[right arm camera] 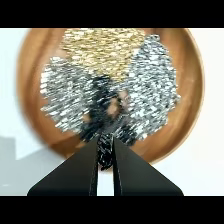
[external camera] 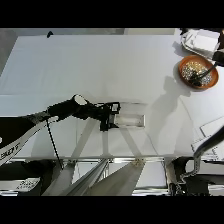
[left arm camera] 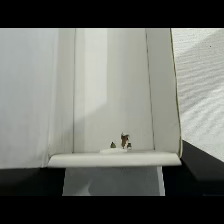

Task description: Fold the box and place the chain.

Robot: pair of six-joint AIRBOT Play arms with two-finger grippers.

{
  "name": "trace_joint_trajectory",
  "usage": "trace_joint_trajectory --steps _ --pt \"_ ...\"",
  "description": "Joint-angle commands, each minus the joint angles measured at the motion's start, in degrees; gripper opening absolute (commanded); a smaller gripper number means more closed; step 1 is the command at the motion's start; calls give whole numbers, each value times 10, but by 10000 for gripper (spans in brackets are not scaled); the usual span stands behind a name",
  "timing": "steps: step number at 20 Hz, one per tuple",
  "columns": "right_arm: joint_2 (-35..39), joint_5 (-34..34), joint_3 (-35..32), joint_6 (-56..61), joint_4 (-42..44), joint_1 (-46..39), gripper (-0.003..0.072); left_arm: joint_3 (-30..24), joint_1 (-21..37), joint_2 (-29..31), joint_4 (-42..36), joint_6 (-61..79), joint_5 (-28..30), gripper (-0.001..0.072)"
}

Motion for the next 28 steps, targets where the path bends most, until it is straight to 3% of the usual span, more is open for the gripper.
trace_joint_trajectory --steps 1,7,12,16,20,28 --pt "101 106 0 -60 98 0 10 0 0 0 0 0 0 332" --pt "247 268 0 -74 172 0 10 0 0 0 0 0 0 332" --pt "332 380 0 -74 309 0 10 0 0 0 0 0 0 332" --pt "386 376 -4 -72 343 26 10 0 0 0 0 0 0 332" --pt "409 373 -43 -67 335 143 11 0 0 0 0 0 0 332" --pt "410 240 -267 -52 229 361 11 0 0 0 0 0 0 332"
